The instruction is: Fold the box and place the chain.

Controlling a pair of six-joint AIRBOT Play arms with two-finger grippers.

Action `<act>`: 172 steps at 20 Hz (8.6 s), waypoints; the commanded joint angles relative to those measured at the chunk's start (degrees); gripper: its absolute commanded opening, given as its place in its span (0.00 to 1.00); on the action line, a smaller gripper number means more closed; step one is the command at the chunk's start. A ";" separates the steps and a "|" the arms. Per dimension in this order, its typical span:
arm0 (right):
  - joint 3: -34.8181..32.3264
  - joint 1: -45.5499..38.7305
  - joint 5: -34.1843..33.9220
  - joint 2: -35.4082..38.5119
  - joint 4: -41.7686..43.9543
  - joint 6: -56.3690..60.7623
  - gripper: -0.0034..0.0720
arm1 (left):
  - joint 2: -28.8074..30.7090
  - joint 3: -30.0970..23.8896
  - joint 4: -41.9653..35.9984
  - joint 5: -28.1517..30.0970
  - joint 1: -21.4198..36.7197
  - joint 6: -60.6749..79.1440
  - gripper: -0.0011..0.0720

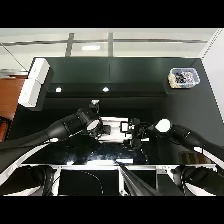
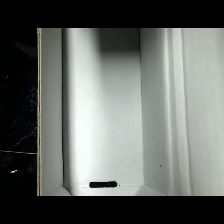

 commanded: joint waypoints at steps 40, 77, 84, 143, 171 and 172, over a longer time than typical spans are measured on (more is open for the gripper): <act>-0.07 0.07 3.52 5.38 0.11 18.40 0.56 | -0.48 1.14 0.20 -0.28 0.09 3.69 0.05; -0.59 -27.96 34.62 2.49 8.17 62.25 0.97 | -0.48 1.14 0.22 -0.70 0.09 3.61 0.05; 2.03 -12.48 21.20 2.49 6.99 73.20 0.74 | -0.48 1.14 0.24 -0.70 0.09 3.61 0.05; 25.00 15.32 24.46 -7.61 -50.21 142.16 0.57 | -0.48 1.16 0.00 -1.03 0.09 3.06 0.05; 36.20 -40.35 5.73 -5.27 -64.02 123.40 0.98 | -0.48 1.14 0.02 -0.57 0.09 3.08 0.05; 40.33 -41.57 6.08 -9.57 -60.61 122.27 0.98 | -0.48 1.14 0.02 -0.66 0.09 3.08 0.05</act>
